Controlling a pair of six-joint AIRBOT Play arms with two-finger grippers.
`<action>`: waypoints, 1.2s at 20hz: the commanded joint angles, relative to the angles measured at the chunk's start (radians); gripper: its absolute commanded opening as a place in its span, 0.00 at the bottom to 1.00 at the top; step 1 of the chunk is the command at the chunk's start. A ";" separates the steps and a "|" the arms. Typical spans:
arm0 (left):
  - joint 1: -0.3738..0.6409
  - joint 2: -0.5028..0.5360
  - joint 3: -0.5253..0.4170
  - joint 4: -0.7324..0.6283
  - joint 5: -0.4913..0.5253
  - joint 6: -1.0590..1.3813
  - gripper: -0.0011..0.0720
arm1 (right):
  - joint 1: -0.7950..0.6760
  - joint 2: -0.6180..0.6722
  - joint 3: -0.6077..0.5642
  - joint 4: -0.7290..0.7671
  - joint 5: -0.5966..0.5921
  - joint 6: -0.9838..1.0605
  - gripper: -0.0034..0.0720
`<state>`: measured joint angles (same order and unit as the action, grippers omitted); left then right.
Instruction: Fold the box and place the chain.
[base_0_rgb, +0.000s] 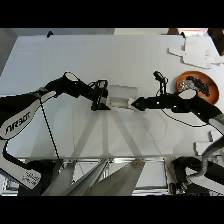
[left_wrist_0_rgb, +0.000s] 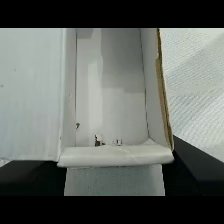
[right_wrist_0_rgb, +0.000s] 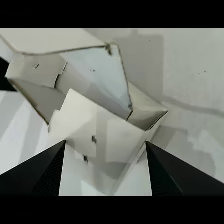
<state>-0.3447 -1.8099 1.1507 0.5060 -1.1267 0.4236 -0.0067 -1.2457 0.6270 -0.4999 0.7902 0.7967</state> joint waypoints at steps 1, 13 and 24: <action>0.000 0.000 0.000 0.000 0.000 0.000 0.28 | 0.024 0.001 0.001 -0.016 -0.084 0.066 0.79; 0.000 0.000 0.000 0.000 0.000 0.000 0.28 | 0.105 0.001 0.001 -0.038 -0.139 0.104 0.76; 0.000 0.000 0.000 0.000 0.000 0.000 0.28 | 0.105 -0.003 0.001 -0.205 -0.232 0.100 0.75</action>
<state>-0.3447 -1.8099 1.1507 0.5060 -1.1263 0.4232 0.0978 -1.2465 0.6270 -0.6621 0.5774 0.8940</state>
